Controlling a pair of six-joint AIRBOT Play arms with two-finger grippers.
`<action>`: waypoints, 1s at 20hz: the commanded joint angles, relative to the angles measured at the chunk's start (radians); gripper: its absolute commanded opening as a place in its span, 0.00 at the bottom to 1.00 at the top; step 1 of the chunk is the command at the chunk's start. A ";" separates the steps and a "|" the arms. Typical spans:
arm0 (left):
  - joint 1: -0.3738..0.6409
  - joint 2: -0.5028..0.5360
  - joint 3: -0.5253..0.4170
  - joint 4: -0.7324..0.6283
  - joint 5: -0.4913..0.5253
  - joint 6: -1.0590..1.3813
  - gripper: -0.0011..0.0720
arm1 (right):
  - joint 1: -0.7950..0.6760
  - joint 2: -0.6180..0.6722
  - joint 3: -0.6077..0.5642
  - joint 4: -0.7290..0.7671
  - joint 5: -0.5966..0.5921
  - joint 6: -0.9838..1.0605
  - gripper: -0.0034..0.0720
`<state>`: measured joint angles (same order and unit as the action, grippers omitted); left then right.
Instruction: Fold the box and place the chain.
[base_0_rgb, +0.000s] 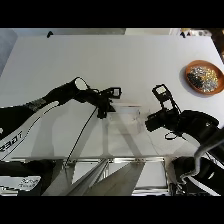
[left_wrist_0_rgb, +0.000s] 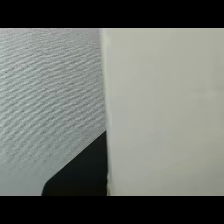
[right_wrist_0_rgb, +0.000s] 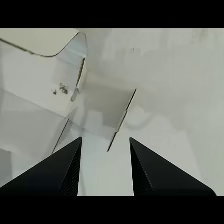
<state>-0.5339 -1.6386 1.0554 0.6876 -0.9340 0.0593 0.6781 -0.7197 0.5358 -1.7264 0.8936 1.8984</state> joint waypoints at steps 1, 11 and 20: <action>0.000 0.001 0.001 -0.029 0.018 0.000 0.02 | 0.001 0.000 0.001 0.000 0.000 0.000 0.50; 0.000 0.000 0.001 -0.017 0.014 0.000 0.03 | 0.001 0.000 0.001 0.000 0.000 0.000 0.50; 0.000 -0.023 0.001 0.020 -0.001 -0.019 0.03 | 0.001 0.000 0.001 0.000 0.001 0.000 0.50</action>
<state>-0.5327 -1.6539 1.0573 0.6945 -0.9253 0.0448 0.6781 -0.7197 0.5358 -1.7264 0.8936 1.8984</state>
